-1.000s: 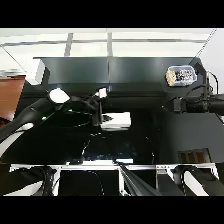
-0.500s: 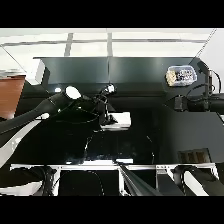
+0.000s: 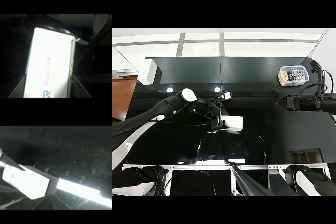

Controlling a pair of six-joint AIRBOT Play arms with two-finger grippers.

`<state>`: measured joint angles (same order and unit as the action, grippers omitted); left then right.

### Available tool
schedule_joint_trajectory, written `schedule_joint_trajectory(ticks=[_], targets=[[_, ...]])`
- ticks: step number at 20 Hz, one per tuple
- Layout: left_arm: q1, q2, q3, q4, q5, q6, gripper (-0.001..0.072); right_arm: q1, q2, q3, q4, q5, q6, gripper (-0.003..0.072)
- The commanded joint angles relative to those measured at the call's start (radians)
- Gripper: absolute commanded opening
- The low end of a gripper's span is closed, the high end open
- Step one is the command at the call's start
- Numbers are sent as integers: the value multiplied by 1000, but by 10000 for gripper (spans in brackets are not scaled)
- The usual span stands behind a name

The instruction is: Fold the box and place the chain.

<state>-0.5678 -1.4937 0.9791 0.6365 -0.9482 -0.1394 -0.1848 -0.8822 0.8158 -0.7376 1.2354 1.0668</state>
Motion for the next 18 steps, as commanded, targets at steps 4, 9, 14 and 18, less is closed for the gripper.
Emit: schedule_joint_trajectory(ticks=[4,9,14,18], targets=[[-53,-1,1,140,69,47,697,0,1,0,0,-1,1,22],[-117,-6,1,137,227,46,697,0,0,0,0,-2,1,22],[-158,9,1,320,254,-153,240,0,0,0,0,-25,1,23],[-20,126,1,564,209,-531,240,0,0,0,0,-44,1,22]])
